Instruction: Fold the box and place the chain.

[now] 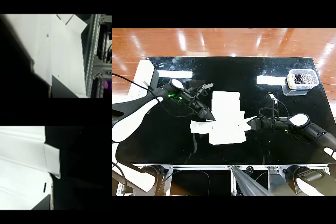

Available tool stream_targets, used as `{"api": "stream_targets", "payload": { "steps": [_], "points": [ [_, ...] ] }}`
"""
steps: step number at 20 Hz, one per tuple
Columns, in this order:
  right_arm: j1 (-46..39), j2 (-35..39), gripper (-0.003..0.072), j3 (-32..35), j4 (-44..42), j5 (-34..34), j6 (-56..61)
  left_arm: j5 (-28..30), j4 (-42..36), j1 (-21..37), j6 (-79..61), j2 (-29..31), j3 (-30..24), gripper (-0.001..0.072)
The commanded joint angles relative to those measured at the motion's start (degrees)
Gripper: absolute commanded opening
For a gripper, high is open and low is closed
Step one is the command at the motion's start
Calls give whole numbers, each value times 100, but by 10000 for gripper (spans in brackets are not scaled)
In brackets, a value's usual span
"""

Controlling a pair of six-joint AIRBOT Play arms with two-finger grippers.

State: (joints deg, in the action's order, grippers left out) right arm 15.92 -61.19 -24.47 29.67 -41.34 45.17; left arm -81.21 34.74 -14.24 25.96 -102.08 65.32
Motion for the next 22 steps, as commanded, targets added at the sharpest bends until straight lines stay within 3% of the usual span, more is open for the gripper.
{"api": "stream_targets", "payload": {
  "steps": [1, 4, 6, 11, 15, 19, 22],
  "points": [
    [2, 4, 31, 2, -2, -2, 0, -7, 74, -2, -4, -4, 13, 22],
    [2, 4, 42, -4, 2, -22, 0, -92, 374, -4, -52, 7, 13, 19],
    [0, 4, 689, -11, 11, -48, 81, -144, 560, -2, -61, 15, 9, 18],
    [-341, 9, 711, -693, 1458, -577, 907, 184, 568, -55, -422, 437, -175, 16],
    [-1029, 9, 710, -1504, 2406, -1521, 1316, 1082, 240, -315, -1119, 1401, -914, 16],
    [-1445, 9, 710, -1952, 2439, -1670, 1290, 2817, -153, -800, -2693, 2577, -2103, 19],
    [-1473, 9, 710, -1993, 2465, -1663, 1239, 3344, -79, -879, -3311, 2588, -2382, 19]
  ]
}}
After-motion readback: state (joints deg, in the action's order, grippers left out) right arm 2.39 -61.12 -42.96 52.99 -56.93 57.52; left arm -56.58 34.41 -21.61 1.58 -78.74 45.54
